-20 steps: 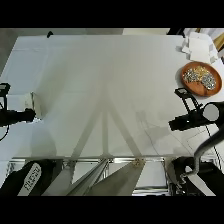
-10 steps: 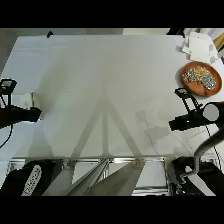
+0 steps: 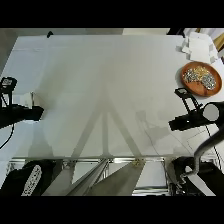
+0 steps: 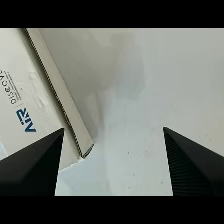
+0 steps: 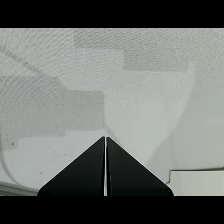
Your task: Fold the box and place the chain.
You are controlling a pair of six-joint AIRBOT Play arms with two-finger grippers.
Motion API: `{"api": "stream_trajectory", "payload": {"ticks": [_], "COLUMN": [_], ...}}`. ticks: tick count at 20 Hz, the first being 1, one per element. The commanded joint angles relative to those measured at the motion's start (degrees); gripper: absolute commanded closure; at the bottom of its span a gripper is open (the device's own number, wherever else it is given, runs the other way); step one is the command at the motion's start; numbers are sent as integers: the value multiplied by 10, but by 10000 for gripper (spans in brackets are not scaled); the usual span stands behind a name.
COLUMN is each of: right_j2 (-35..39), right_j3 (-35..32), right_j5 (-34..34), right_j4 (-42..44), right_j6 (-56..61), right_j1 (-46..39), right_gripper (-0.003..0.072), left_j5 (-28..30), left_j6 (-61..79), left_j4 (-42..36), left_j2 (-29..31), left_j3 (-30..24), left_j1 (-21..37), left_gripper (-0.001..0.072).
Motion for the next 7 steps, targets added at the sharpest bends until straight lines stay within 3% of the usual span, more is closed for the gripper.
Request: {"api": "stream_trajectory", "payload": {"ticks": [1, 7], "right_j2": [0, 0], "right_j3": [0, 0], "right_j5": [0, 0], "right_j4": [0, 0], "right_j6": [0, 0], "right_j1": [0, 0], "right_gripper": [673, 673], "left_j5": [6, 5], "left_j6": [0, 0], "left_j4": [-13, -21], "left_j2": [0, 0], "left_j3": [0, 0], "left_j1": [0, 0], "left_gripper": [15, 15]}}
